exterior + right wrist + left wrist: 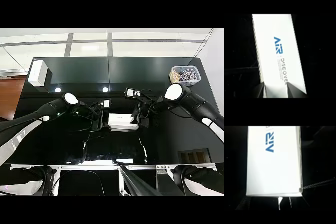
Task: Fold the box and place the chain.
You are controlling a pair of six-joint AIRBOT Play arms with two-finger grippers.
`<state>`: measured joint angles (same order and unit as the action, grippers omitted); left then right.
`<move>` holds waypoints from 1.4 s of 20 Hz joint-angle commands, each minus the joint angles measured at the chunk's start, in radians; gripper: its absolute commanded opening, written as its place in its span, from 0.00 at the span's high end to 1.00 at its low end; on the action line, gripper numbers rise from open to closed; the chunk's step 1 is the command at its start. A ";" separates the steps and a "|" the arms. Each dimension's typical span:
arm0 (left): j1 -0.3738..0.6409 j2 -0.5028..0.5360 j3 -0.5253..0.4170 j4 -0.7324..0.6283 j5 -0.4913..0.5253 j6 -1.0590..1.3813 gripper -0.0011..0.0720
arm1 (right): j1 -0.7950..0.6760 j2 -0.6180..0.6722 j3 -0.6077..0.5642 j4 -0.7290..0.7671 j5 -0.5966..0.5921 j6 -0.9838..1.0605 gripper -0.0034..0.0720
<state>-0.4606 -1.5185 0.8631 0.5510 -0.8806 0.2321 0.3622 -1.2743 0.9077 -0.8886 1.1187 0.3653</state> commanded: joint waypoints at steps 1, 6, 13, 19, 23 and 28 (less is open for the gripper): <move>0.000 0.000 0.000 -0.002 0.005 0.000 0.33 | 0.001 -0.001 -0.013 -0.005 0.001 0.001 0.54; 0.000 0.000 0.000 -0.002 0.005 0.000 0.33 | -0.002 0.019 -0.012 -0.001 0.001 0.013 0.54; 0.000 0.000 0.000 -0.002 0.005 0.000 0.33 | -0.114 0.122 0.016 0.019 0.185 0.407 0.54; 0.000 0.000 0.000 -0.002 0.005 0.000 0.33 | -0.166 0.122 -0.214 0.476 0.092 0.463 0.94; 0.000 0.000 0.000 -0.002 0.005 0.000 0.33 | -0.166 0.103 -0.277 0.666 -0.044 0.497 0.94; 0.000 0.000 0.000 -0.002 0.005 0.000 0.33 | -0.122 0.093 -0.280 0.477 -0.199 0.671 0.94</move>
